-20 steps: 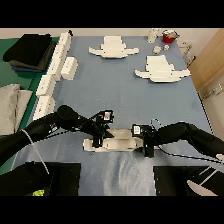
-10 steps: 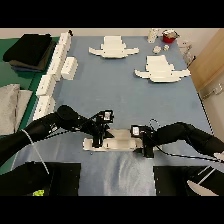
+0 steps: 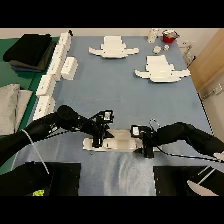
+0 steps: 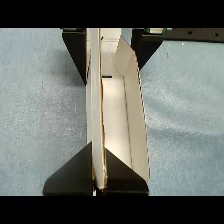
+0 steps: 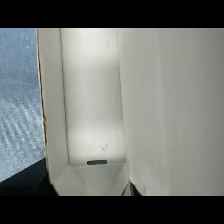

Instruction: Fold the box.

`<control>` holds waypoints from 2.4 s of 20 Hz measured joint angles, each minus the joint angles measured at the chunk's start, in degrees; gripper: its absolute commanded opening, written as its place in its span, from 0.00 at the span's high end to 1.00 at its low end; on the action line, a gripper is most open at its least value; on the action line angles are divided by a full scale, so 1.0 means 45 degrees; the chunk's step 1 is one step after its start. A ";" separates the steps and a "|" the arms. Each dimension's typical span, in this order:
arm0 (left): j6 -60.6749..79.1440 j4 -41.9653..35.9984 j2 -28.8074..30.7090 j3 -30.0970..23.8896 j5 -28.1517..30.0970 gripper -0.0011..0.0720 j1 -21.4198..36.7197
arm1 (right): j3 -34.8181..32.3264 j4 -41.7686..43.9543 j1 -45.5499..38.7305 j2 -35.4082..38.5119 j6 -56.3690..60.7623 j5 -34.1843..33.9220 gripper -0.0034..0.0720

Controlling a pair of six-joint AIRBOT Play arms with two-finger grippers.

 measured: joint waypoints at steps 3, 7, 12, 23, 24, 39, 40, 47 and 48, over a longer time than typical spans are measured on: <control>0.0000 0.0000 0.0000 0.0000 0.0005 0.97 0.0000 | 0.0000 -0.0019 0.0000 0.0238 0.0000 0.0010 0.16; 0.0000 0.0000 0.0000 0.0000 0.0000 0.97 0.0000 | -0.0019 -0.0024 0.0005 0.0350 0.0000 -0.0019 0.16; 0.0000 0.0000 0.0000 0.0000 0.0000 0.97 0.0000 | -0.0257 0.0005 0.0005 0.0306 0.0005 0.0180 0.16; 0.0000 0.0000 0.0000 0.0005 0.0000 0.97 0.0000 | -0.0350 0.0044 0.0068 0.0151 -0.0010 0.0408 0.28; 0.0000 0.0000 0.0000 0.0000 0.0000 0.96 0.0000 | -0.0350 0.0044 0.0078 0.0146 -0.0005 0.0408 0.28; 0.0000 0.0000 0.0000 0.0005 0.0000 0.97 0.0000 | -0.0350 -0.0073 0.0083 0.0141 0.0000 0.0408 0.28; 0.0000 -0.0005 0.0000 0.0005 0.0005 0.97 0.0000 | -0.0350 -0.0078 0.0083 0.0141 0.0005 0.0408 0.28; 0.0000 -0.0058 0.0000 0.0005 0.0000 0.97 0.0000 | -0.0350 -0.0117 0.0083 0.0141 0.0000 0.0408 0.28; 0.0000 -0.0063 0.0000 0.0000 0.0000 0.97 0.0000 | -0.0350 -0.0117 0.0087 0.0141 0.0000 0.0408 0.28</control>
